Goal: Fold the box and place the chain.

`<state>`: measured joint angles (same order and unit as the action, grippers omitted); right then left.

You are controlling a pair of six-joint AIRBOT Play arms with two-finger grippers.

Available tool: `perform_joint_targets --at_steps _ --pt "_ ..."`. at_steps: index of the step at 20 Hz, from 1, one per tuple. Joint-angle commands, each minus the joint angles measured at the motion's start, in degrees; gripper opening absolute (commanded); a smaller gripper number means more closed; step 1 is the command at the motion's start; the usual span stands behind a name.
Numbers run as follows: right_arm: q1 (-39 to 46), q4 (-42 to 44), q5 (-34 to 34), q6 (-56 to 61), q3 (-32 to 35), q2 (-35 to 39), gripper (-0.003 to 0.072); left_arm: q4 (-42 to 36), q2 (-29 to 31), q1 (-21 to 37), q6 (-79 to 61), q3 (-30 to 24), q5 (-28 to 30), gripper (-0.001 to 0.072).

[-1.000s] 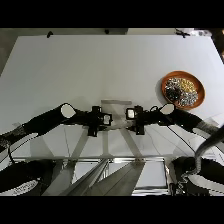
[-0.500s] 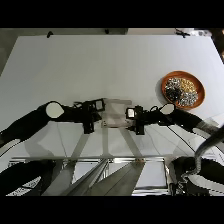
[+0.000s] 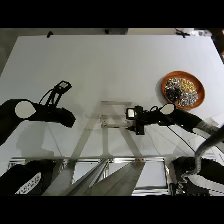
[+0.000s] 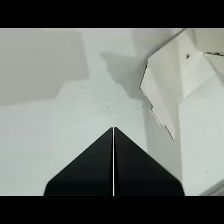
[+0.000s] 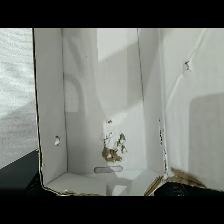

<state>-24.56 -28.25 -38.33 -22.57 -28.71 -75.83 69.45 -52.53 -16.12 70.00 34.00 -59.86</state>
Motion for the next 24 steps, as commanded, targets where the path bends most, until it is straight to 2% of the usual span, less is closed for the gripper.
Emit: perform_joint_targets --at_steps 1,3,8,12,18,24 --pt "-0.02 0.0 -0.02 0.0 0.02 -0.02 0.0396 -3.69 -4.13 0.9 4.76 0.0 -2.32 0.0002" --pt "-0.02 0.0 -0.02 0.0 0.02 -0.02 0.0396 -7.76 -7.93 -0.24 4.37 0.0 -2.05 0.0002" --pt "-0.02 0.0 -0.02 -0.02 0.02 -0.02 0.0396 -10.43 -13.75 -3.23 3.41 0.0 1.36 0.0003" --pt "-0.02 0.0 -0.02 -0.02 0.02 0.0 0.0396 -14.75 -15.15 -4.31 0.26 0.0 3.45 0.0003" --pt "-0.02 0.0 -0.02 0.0 0.04 0.0 0.0396 -15.45 -15.32 -5.49 -0.59 -0.02 6.1 0.0003" --pt "-0.02 0.0 -0.02 -0.02 0.02 0.0 0.0396 -16.46 -18.6 -8.63 -2.1 0.0 8.7 0.0003"
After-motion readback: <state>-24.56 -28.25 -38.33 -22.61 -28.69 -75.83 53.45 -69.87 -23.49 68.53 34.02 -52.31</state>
